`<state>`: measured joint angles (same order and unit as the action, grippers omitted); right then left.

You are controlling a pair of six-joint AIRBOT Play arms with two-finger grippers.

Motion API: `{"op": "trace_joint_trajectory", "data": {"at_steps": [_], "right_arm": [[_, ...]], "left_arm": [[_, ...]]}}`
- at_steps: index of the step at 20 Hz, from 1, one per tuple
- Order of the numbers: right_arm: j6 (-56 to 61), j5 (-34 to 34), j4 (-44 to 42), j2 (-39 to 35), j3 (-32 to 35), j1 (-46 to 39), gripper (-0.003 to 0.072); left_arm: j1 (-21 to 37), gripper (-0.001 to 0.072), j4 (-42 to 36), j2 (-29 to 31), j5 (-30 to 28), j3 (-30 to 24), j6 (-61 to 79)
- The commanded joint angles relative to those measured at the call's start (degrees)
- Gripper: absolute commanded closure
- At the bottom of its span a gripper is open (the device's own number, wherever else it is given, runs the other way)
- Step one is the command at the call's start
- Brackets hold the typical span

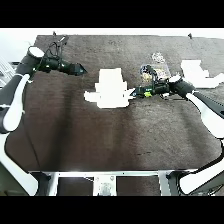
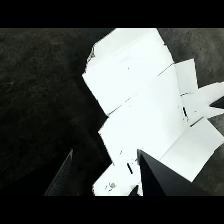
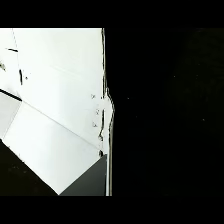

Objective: Fold the box and place the chain.

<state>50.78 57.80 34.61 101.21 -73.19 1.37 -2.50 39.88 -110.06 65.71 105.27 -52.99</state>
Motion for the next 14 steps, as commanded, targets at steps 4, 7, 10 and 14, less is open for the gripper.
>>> {"op": "trace_joint_trajectory", "data": {"at_steps": [4, 7, 10, 14], "right_arm": [[-0.04, -0.24, -0.02, 0.02, -0.04, 0.07, 0.0681], [-0.04, -0.37, -0.02, 0.02, -0.04, 0.04, 0.0681], [-0.02, -0.37, -0.02, 0.02, -0.04, 0.07, 0.0681], [-0.02, -0.37, -0.02, 0.02, -0.04, 0.07, 0.068]], "left_arm": [[-3.58, 0.0211, 1.88, -9.05, 3.89, 11.58, -1.97], [-6.14, 0.0211, 7.1, -9.33, 0.26, 11.63, -1.62], [-6.64, 0.0212, 7.23, -11.02, 0.48, 11.58, -2.23], [-6.75, 0.0212, 5.88, -13.11, 1.22, 11.63, -1.73]]}}
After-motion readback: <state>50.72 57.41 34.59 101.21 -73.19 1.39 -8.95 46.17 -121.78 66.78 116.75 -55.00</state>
